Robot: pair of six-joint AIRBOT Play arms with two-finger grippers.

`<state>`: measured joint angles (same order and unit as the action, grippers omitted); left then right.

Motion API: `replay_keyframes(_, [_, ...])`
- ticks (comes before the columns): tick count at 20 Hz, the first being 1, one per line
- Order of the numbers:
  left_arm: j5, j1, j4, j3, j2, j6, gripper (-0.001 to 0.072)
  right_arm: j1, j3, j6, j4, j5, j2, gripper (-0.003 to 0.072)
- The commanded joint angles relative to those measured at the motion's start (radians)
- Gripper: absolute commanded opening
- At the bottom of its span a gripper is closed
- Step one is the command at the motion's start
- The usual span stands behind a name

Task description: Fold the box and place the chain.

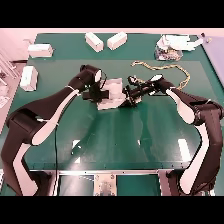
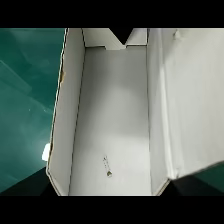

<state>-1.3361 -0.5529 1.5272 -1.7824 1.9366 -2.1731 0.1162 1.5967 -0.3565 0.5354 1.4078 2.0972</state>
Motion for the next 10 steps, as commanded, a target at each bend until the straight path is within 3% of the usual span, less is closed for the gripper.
replay_keyframes(1, [-0.017,-0.008,0.021,-0.012,0.016,0.017,0.0021,0.000,0.000,-0.003,0.000,-0.001,0.000,0.0498])
replay_keyframes(10, [0.019,-0.006,0.021,-0.014,0.016,0.034,0.0023,0.000,0.000,-0.003,0.000,-0.001,0.000,0.0498])
